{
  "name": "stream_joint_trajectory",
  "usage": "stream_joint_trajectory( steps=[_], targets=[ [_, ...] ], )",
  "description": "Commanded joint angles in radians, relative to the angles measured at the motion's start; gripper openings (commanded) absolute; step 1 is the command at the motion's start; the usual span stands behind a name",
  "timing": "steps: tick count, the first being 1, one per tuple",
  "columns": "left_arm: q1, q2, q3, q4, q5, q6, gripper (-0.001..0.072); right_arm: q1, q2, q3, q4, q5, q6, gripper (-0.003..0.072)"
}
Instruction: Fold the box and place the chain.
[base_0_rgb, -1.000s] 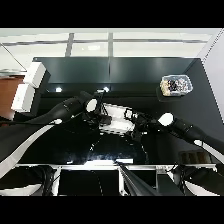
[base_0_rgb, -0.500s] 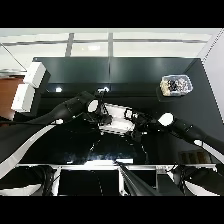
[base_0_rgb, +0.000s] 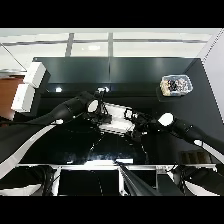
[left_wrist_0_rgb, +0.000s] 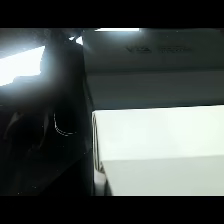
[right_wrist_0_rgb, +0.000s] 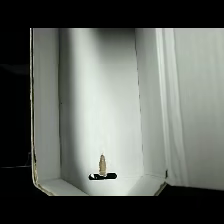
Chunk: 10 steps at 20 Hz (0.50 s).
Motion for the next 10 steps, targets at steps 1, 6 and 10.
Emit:
stream_joint_trajectory(
  steps=[1,6,10],
  targets=[
    [-0.005,0.001,0.001,-0.012,-0.008,0.002,0.0029,0.001,0.000,0.000,0.000,0.005,-0.001,0.0037],
    [-0.004,0.019,0.001,0.009,-0.011,-0.029,0.0028,-0.002,0.018,0.001,0.000,0.005,0.048,0.0611],
    [-0.006,0.024,0.000,0.068,-0.029,-0.113,0.0027,-0.002,0.108,0.001,-0.049,0.013,0.058,0.0610]
  ],
)
